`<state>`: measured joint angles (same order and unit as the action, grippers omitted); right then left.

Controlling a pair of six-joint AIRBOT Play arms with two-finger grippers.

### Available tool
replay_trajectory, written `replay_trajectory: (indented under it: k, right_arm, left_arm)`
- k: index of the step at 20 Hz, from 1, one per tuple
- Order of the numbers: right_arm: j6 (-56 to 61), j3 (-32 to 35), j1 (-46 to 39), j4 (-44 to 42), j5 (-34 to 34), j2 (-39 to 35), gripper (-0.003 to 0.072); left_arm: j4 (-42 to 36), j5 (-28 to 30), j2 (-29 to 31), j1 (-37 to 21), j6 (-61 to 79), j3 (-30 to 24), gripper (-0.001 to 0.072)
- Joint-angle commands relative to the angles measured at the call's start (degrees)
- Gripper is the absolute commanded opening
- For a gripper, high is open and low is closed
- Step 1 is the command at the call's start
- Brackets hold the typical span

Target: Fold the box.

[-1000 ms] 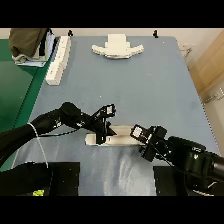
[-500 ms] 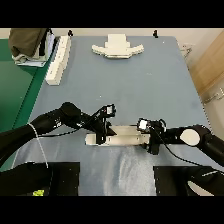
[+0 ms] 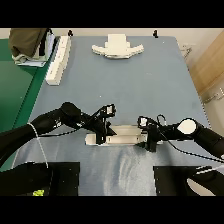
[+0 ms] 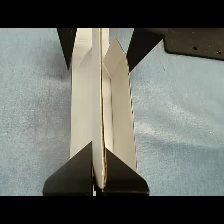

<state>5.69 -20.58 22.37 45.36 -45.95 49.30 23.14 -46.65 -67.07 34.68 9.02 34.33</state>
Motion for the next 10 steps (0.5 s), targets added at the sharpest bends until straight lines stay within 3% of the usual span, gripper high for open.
replay_trajectory:
  k: [1, 10]
  right_arm:
    - [-0.76, 0.07, -0.24, -0.13, -2.29, -0.68, 0.0713]
    - [-10.60, 0.09, -0.24, -0.94, -1.16, 3.89, 0.0703]
  left_arm:
    - [0.02, 0.02, 0.04, -0.02, 0.00, 0.02, 0.0015]
    - [0.02, 0.02, 0.04, -0.02, 0.00, 0.02, 0.0015]
